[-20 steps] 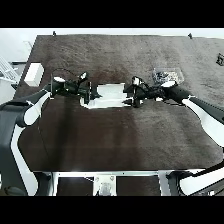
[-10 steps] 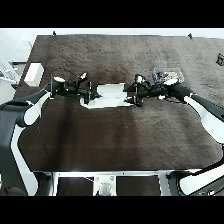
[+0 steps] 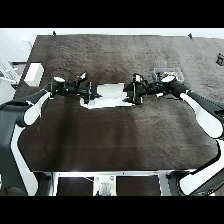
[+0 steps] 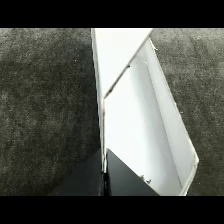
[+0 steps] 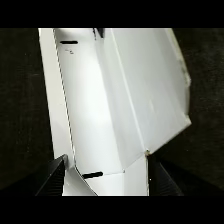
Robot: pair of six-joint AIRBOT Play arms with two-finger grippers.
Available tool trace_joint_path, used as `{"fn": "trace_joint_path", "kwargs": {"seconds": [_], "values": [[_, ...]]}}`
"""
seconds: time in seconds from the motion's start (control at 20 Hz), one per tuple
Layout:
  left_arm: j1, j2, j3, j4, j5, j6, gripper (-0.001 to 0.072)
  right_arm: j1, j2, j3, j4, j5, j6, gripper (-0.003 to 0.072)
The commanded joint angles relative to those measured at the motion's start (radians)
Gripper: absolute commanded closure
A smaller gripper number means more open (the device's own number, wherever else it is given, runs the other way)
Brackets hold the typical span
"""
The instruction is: Fold the box and place the chain.
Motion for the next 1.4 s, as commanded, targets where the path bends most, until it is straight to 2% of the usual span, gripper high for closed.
{"fn": "trace_joint_path", "kwargs": {"seconds": [0.0, 0.55, 0.8, 1.05, 1.15, 1.35], "values": [[0.0, 0.0, 0.001, 0.0, 0.0, 0.0, 0.0687, -0.001, -0.011, 0.02, -0.058, 0.052, 0.009, 0.0068], [0.0, 0.0, 0.001, 0.0, 0.0, 0.0, 0.0687, 0.014, -0.05, 0.022, -0.05, 0.074, 0.047, 0.0068], [0.0, 0.0, 0.001, 0.0, 0.0, 0.0, 0.0687, 0.019, -0.064, 0.024, 0.035, 0.072, 0.044, 0.0068], [0.0, 0.0, 0.001, 0.0, 0.0, 0.0, 0.0687, 0.021, -0.095, 0.036, 0.036, 0.074, 0.04, 0.0065], [0.0, 0.0, 0.001, 0.0, 0.0, 0.0, 0.0687, 0.022, -0.107, 0.05, 0.035, 0.079, 0.032, 0.0019], [0.0, 0.0, 0.001, 0.0, 0.0, 0.0, 0.0687, 0.023, -0.142, 0.09, 0.024, 0.126, 0.029, 0.0019]]}}
